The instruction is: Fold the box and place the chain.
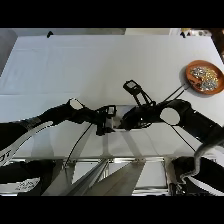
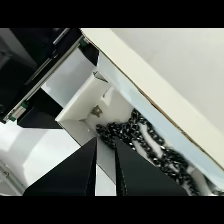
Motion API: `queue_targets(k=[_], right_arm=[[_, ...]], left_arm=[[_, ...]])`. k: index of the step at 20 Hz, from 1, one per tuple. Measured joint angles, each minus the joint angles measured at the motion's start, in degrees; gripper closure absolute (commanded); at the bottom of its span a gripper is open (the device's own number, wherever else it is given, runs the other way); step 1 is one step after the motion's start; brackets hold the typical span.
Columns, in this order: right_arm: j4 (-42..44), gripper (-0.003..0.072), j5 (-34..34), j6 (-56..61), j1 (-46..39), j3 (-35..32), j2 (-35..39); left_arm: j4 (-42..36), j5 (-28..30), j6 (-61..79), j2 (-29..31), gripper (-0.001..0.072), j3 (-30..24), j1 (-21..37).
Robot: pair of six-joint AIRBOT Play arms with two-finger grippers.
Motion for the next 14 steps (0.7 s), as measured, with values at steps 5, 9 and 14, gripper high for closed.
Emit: queue_targets(k=[5,9,14], right_arm=[[-6.91,0.0551,6.78,0.33,-7.37,4.09,5.31],[-10.62,0.0436,10.10,0.63,-18.01,4.96,7.89],[-12.37,0.0385,8.72,1.51,-29.27,4.46,4.44]], left_arm=[[0.00,0.00,0.00,0.00,0.0538,0.00,0.00],[0.00,0.00,-0.02,0.00,0.0538,0.00,0.00],[0.00,-0.02,0.00,0.00,0.0538,0.00,0.00]])
